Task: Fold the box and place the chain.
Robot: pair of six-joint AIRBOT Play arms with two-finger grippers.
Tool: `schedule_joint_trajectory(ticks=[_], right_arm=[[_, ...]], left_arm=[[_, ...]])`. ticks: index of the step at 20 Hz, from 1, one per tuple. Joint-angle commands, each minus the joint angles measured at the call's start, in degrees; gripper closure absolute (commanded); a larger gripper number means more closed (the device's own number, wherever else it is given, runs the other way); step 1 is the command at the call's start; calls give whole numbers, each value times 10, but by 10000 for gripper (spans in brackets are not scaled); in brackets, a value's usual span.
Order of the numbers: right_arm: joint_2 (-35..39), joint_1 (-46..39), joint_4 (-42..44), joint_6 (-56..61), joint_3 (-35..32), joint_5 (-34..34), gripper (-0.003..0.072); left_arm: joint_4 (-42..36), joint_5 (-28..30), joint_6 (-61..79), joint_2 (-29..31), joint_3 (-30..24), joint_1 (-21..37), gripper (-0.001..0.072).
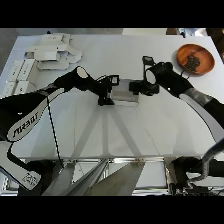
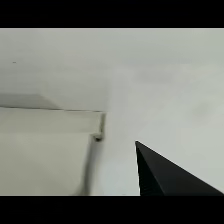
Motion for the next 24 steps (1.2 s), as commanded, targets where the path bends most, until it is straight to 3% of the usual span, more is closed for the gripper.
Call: schedule_joint_trajectory(ticks=[1, 4, 8, 14, 19, 24], right_arm=[[44, -2, -119, -31, 1, 59, 273], [70, -44, -158, -38, 1, 62, 273], [90, -173, -152, -47, 5, 38, 272], [83, -348, -109, -135, 18, -96, 272], [-3, -411, -64, -180, 63, -178, 276], [-145, -433, -68, -190, 203, -202, 277]], left_arm=[[0, 0, 0, 0, 0, 1, 126], [0, 0, 0, 0, 0, 1, 126], [0, 0, 0, 0, 0, 1, 126], [0, 0, 0, 0, 0, 1, 126], [0, 0, 0, 0, 0, 1, 126], [0, 0, 0, 0, 0, 1, 126]])
